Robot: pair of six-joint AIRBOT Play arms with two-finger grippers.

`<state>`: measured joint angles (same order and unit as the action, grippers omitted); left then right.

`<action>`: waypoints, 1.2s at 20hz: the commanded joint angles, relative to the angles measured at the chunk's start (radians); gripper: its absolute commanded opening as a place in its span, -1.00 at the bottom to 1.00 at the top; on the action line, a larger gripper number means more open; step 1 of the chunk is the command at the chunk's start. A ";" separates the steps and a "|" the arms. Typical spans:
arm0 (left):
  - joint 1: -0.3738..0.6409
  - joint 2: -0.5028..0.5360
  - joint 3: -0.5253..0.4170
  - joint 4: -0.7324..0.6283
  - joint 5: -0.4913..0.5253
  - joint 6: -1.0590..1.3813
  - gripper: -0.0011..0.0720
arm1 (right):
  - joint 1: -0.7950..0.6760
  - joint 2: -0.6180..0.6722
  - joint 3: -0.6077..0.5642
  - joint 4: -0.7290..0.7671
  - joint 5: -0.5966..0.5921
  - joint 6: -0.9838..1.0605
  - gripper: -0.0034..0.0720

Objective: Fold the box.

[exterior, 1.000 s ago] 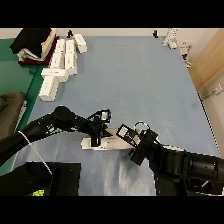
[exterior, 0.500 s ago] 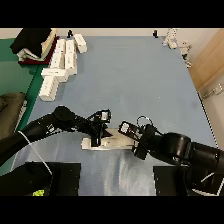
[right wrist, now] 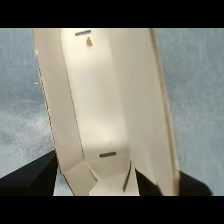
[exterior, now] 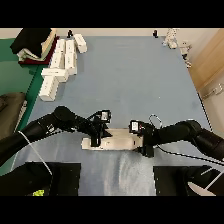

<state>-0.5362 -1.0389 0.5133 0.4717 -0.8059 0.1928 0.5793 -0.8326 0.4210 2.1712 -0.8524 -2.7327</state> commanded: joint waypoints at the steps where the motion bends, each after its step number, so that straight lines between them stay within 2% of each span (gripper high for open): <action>1: 0.000 -0.001 0.000 0.000 0.002 0.000 -0.92 | -0.069 -0.008 -0.019 0.163 -0.042 -0.192 1.00; 6: 0.000 -0.001 0.000 0.000 0.002 0.000 -0.92 | -0.069 -0.008 -0.019 0.080 -0.040 -0.163 1.00; 11: 0.000 -0.001 0.000 0.000 0.002 0.000 -0.92 | -0.068 -0.017 -0.021 0.103 -0.037 -0.167 0.96; 15: 0.000 -0.001 0.000 0.000 0.002 0.000 -0.92 | -0.066 -0.084 -0.021 0.111 -0.034 -0.243 0.96; 24: 0.000 -0.001 0.000 0.000 0.002 0.000 -0.92 | -0.066 -0.168 -0.021 0.116 0.045 -0.269 0.96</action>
<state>-0.5362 -1.0389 0.5133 0.4713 -0.8028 0.1932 0.5125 -0.9775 0.4000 2.2852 -0.8425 -2.9940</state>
